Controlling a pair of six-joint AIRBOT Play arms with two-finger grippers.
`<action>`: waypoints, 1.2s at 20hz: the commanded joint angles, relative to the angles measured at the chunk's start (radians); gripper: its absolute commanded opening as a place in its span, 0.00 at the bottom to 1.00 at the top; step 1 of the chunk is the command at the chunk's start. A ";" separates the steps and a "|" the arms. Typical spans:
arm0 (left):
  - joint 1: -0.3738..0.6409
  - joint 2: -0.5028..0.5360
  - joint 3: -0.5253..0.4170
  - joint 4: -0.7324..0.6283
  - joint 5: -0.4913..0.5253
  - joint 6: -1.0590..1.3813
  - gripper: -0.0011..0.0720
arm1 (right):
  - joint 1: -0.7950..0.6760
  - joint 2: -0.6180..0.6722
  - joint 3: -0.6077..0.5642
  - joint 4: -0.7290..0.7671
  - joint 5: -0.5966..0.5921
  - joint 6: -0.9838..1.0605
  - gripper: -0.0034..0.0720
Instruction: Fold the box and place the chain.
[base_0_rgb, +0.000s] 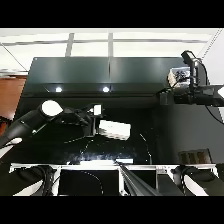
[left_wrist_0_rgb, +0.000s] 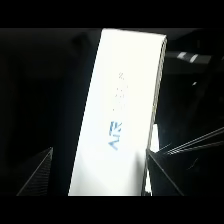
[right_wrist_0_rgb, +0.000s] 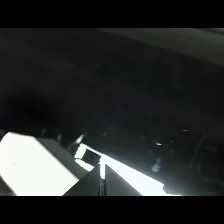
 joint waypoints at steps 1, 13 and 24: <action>-0.077 -0.097 0.069 -0.007 0.021 -0.061 0.99 | -0.012 0.004 0.000 -0.062 -0.021 0.048 0.10; -0.110 -0.188 0.113 0.034 -0.017 -0.069 0.99 | -0.035 0.004 0.000 -0.079 -0.020 0.076 0.10; -0.110 -0.198 0.113 0.060 -0.016 -0.083 0.99 | -0.035 0.004 0.000 -0.079 -0.020 0.082 0.10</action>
